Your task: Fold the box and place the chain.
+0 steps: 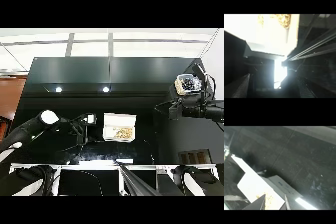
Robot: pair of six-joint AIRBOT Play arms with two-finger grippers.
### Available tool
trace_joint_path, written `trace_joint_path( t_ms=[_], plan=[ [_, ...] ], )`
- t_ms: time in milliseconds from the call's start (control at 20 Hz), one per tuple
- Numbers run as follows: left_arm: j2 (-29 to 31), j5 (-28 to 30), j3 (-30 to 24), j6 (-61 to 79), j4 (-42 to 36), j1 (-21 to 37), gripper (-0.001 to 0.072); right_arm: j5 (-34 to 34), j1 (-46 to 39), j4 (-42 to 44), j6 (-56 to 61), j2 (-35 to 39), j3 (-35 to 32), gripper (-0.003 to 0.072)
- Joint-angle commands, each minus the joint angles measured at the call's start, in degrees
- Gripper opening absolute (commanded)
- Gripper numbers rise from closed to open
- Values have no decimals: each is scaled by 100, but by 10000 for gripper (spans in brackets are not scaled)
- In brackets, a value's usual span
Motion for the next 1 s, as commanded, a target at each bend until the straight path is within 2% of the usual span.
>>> trace_joint_path(
  t_ms=[0,100,500,950],
  plan=[
    [-540,-20,332,367,-247,-92,715,0,-4,0,11,4,7,290],
    [-745,-114,444,372,-728,-157,714,9,-4,0,11,4,7,290],
    [-916,9,503,363,-656,-612,713,28,-4,0,9,4,7,290],
    [-1040,168,540,372,-841,-629,713,151,-4,0,11,4,4,290]
  ],
)
